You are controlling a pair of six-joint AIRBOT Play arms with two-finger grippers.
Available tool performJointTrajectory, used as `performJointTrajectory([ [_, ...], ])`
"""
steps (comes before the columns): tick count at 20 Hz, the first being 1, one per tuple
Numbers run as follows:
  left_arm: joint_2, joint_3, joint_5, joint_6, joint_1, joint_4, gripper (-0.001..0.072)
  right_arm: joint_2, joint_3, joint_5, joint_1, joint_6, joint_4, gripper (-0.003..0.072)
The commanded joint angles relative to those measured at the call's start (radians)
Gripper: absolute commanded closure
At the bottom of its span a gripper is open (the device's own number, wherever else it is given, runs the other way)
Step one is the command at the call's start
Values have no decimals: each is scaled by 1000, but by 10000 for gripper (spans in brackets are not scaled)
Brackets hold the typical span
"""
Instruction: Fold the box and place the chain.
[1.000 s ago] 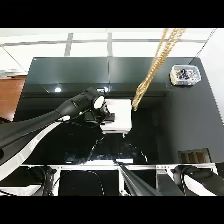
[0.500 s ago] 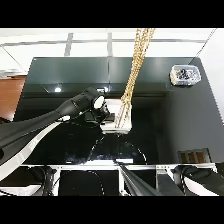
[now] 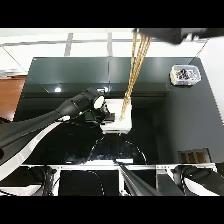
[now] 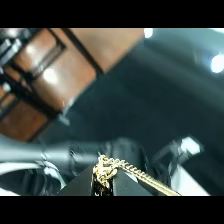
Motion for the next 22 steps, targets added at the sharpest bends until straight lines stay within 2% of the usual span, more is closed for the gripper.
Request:
performJointTrajectory([
  [1, 1, 1, 0, 0, 1, 0, 684, 1, -124, 18, 10, 10, -24, 677],
  [7, 1, 1, 1, 0, 1, 0, 684, 2, -406, -22, 17, -7, -25, 676],
  [14, 1, 1, 1, 0, 1, 0, 684, 2, -831, -292, 44, 11, -23, 673],
  [16, 1, 1, 1, 0, 1, 0, 684, 2, -921, -351, 46, 26, -20, 672],
  [18, 1, 1, 1, 0, 1, 0, 684, 2, -972, -390, 46, 29, -20, 672],
  [22, 1, 1, 2, 0, 1, 0, 684, 0, -984, -414, 46, 29, 24, 659],
])
